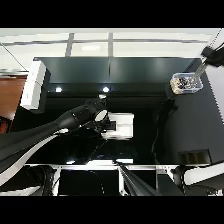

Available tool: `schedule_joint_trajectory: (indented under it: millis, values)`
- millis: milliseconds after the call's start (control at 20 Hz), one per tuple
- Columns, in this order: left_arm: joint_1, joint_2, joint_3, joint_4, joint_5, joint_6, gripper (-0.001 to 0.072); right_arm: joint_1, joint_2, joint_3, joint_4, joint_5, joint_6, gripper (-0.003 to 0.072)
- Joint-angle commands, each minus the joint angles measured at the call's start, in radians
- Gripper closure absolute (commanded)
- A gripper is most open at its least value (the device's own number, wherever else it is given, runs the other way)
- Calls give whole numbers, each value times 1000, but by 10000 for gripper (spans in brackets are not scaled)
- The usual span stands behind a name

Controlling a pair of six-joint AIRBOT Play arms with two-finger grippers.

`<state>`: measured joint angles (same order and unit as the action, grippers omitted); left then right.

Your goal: Fold the box and place the chain.

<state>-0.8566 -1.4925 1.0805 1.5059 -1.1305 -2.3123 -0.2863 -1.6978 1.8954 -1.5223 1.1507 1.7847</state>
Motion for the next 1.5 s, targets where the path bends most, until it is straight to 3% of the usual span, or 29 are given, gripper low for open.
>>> schedule_joint_trajectory:
  millis: [0,350,700,950,1200,1450]
  values:
    - [0,0,0,0,0,0,682,0,194,1,4,-91,-70,676]
    - [1,0,0,0,1,0,682,0,502,1,110,-129,-190,677]
    - [0,0,0,0,5,0,682,42,655,-15,307,109,-322,681]
    - [1,0,0,0,5,0,682,179,766,-199,392,295,-357,680]
    - [0,0,0,0,3,0,682,248,834,-484,542,290,-380,680]
    - [1,0,0,0,4,0,682,344,835,-628,764,272,-439,680]
